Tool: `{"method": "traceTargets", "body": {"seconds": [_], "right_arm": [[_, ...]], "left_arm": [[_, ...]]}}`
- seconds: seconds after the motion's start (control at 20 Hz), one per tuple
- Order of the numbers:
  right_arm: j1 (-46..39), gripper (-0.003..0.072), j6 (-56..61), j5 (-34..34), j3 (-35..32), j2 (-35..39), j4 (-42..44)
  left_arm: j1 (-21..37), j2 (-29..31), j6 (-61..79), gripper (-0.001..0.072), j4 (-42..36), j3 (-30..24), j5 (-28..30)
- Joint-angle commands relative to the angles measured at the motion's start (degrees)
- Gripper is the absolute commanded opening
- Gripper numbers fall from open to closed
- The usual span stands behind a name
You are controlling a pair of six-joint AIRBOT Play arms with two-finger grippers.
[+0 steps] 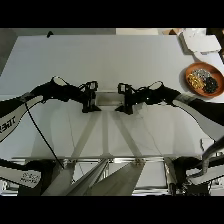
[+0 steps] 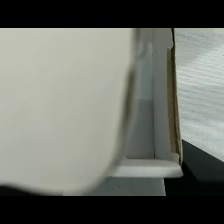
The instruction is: Fold the box and place the chain.
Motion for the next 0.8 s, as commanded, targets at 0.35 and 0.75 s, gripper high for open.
{"method": "traceTargets", "body": {"seconds": [0.35,0.75], "right_arm": [[0.07,0.0518,-0.02,0.02,-0.02,-0.02,0.0],[0.07,0.0617,0.55,0.24,-0.02,-0.02,-0.02]], "left_arm": [[-0.04,0.02,0.0,0.0257,0.26,-0.04,0.0],[-0.04,0.02,0.0,0.0257,0.26,-0.04,0.0]]}}
